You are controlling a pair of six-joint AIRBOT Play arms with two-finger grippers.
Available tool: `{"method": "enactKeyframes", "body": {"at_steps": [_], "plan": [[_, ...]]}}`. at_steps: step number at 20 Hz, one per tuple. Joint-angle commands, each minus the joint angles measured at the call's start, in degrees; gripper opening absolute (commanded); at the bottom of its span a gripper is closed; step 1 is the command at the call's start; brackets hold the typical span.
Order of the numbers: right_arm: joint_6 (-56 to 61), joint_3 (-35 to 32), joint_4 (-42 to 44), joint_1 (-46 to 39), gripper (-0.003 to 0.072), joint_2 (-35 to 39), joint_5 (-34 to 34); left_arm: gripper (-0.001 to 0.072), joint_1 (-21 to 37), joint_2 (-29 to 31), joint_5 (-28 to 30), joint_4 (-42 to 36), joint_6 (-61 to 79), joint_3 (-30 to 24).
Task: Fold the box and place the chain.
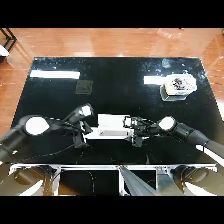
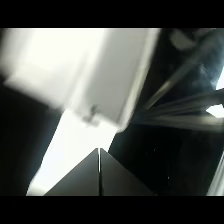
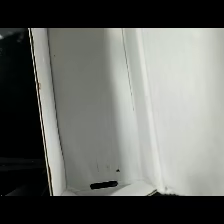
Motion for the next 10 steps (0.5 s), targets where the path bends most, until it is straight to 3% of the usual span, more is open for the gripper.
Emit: {"method": "enactKeyframes", "body": {"at_steps": [1, 4, 6, 10], "plan": [[-0.1, 0.0, 0.0, 0.0, 0.0362, 0.0, 0.1, 0.0023, 8.8, 5.5, -5.2, 9.2, -24.9, -0.2], [-0.1, 0.0, 0.0, 0.0, 0.0362, 0.0, 0.1, 0.0024, 19.7, 4.3, -5.3, 9.0, -43.9, -3.4], [-0.1, 0.0, 0.0, 0.0, 0.0362, 0.0, 0.1, 0.0024, 24.8, 2.2, -5.3, 7.3, -47.3, -6.6], [-0.1, 0.0, 0.0, 0.0, 0.0361, 0.0, 0.1, 0.0024, 26.5, -4.8, -4.3, -2.9, -48.2, -10.3]]}}
